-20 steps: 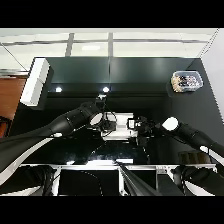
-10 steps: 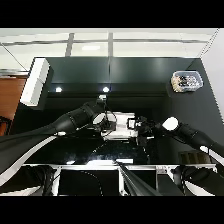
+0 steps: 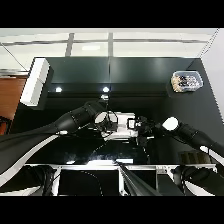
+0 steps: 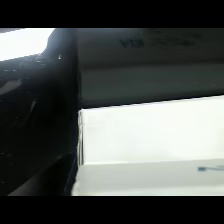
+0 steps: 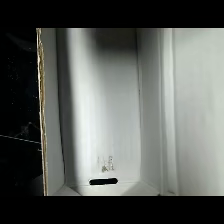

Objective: Fold the box and place the chain.

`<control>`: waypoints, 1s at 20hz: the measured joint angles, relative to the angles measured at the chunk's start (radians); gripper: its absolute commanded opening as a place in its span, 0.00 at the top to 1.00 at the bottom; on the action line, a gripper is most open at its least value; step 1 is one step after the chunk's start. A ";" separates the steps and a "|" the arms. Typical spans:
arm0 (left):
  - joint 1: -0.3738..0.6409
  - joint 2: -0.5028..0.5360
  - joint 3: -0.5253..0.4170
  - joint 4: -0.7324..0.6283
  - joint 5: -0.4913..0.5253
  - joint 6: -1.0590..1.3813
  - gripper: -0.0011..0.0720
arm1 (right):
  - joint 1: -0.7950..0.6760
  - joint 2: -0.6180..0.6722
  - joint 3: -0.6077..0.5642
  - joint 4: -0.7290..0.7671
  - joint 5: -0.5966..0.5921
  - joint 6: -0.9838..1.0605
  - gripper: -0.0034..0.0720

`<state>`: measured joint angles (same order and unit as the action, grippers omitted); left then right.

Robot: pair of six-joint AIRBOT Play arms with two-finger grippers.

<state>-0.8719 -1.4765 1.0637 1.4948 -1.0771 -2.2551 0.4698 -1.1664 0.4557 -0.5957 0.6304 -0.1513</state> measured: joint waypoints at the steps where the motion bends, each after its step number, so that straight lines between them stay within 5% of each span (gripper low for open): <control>1: 0.000 -0.001 0.000 0.000 0.000 -0.002 0.72 | 0.000 0.000 0.000 0.000 0.000 0.000 0.33; 3: 0.000 -0.005 0.000 0.000 -0.009 -0.003 0.95 | 0.000 0.000 0.000 0.001 0.000 0.002 0.33; 7: 0.000 -0.008 0.000 -0.008 -0.005 -0.007 0.95 | 0.000 0.000 0.000 0.002 0.000 0.003 0.32; 8: 0.000 -0.008 0.000 -0.011 -0.004 -0.007 0.95 | 0.000 0.000 0.000 0.002 0.000 0.003 0.27; 9: 0.000 -0.008 0.000 -0.012 -0.004 -0.006 0.95 | 0.000 0.000 0.000 0.001 0.001 0.003 0.11; 20: 0.000 -0.007 0.001 -0.002 -0.016 0.023 0.95 | 0.000 0.094 0.022 -0.142 0.068 0.109 0.11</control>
